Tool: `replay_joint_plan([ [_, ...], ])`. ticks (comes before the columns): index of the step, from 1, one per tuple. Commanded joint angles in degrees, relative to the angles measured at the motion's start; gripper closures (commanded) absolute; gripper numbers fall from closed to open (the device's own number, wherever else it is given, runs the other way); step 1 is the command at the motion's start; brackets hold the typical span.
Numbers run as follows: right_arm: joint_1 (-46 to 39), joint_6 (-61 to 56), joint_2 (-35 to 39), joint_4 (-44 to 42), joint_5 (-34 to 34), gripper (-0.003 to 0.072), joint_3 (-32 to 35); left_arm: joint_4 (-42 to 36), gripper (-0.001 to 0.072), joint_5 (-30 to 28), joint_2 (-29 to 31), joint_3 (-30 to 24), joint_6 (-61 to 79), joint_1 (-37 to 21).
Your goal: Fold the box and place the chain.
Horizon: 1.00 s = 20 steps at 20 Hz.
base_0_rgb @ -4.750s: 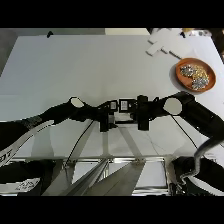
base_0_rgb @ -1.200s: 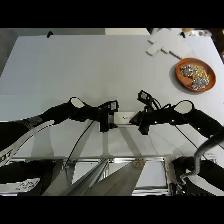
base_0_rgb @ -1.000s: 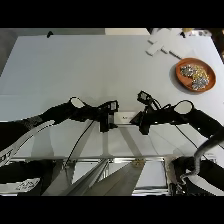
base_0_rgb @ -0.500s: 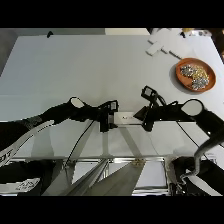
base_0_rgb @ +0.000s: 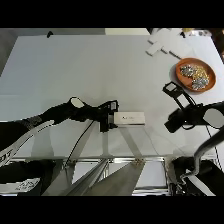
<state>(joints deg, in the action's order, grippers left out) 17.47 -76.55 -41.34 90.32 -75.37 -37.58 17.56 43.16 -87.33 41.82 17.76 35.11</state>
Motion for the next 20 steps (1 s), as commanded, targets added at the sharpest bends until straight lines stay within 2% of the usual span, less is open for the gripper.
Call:
replay_joint_plan([
  [1,0.02,-13.27,-0.70,7.69,-17.92,0.0675,-0.42,0.02,0.0480,-0.02,0.04,-0.02,0.00,0.00],
  [7,0.02,-28.59,-0.70,4.81,-19.54,0.0675,-0.37,0.02,0.0480,-0.02,0.04,-0.02,0.02,0.00],
  [20,0.02,-28.63,-0.70,4.76,-19.76,0.0675,-0.37,0.00,0.0480,-0.02,0.04,-0.02,0.02,0.00],
])
